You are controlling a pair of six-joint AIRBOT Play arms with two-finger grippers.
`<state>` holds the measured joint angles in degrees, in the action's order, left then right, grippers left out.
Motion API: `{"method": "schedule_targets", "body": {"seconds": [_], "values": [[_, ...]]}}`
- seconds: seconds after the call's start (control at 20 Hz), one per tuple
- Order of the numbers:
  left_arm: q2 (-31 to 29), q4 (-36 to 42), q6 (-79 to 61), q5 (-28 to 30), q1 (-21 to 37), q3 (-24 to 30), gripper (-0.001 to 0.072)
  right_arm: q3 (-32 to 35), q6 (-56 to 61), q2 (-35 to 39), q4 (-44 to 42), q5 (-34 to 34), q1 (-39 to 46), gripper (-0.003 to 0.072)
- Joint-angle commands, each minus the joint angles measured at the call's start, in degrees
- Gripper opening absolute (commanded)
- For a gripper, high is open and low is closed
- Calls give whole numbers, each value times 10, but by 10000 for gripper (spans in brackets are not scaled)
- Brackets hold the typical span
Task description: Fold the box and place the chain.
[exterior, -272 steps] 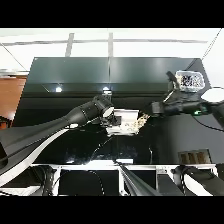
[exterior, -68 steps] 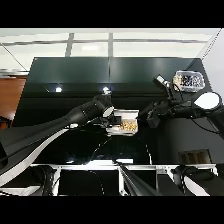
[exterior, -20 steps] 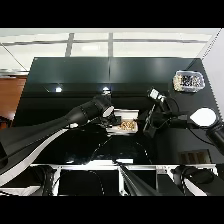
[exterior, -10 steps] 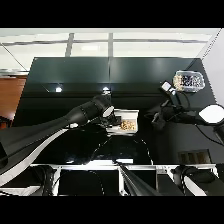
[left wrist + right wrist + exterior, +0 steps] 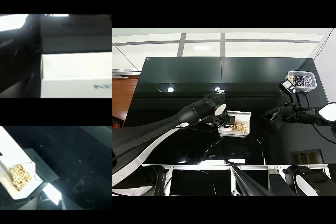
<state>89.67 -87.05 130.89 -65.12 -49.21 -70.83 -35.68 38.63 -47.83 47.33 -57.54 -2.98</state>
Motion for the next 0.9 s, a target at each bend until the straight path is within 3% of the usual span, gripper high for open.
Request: {"method": "schedule_targets", "body": {"seconds": [0.0, 0.15, 0.25, 0.4, 0.5, 0.55, 0.6, 0.7, 0.75, 0.8, 0.85], "values": [[-45, -34, -53, -21, 0, -10, 491, 0, 2, 0, -5, -4, 2, 290], [-133, -100, -127, -60, 3, 22, 491, 0, 2, 0, -5, -3, 2, 290], [-227, -148, -139, -47, 26, 106, 491, 0, 2, 0, -5, -3, 2, 290], [-390, -111, -130, 92, 126, 279, 491, 0, 2, 0, -9, 2, 2, 292], [-472, -3, -142, 224, 218, 393, 493, 0, 2, 0, -9, 3, 2, 292], [-494, 108, -239, 282, 257, 441, 531, 0, 2, 0, -10, 3, 2, 292], [-496, 231, -377, 301, 285, 471, 578, 0, 2, 0, -10, 3, 2, 292], [-465, 454, -702, 258, 318, 495, 686, 0, 2, 0, -10, 3, 2, 293], [-439, 508, -817, 225, 323, 494, 704, 0, 2, 0, -10, 3, 2, 348], [-411, 534, -923, 202, 321, 491, 706, 0, 2, 0, -8, 3, 2, 503], [-386, 535, -1008, 194, 314, 488, 706, 0, 2, 0, -8, 4, 2, 585]]}}
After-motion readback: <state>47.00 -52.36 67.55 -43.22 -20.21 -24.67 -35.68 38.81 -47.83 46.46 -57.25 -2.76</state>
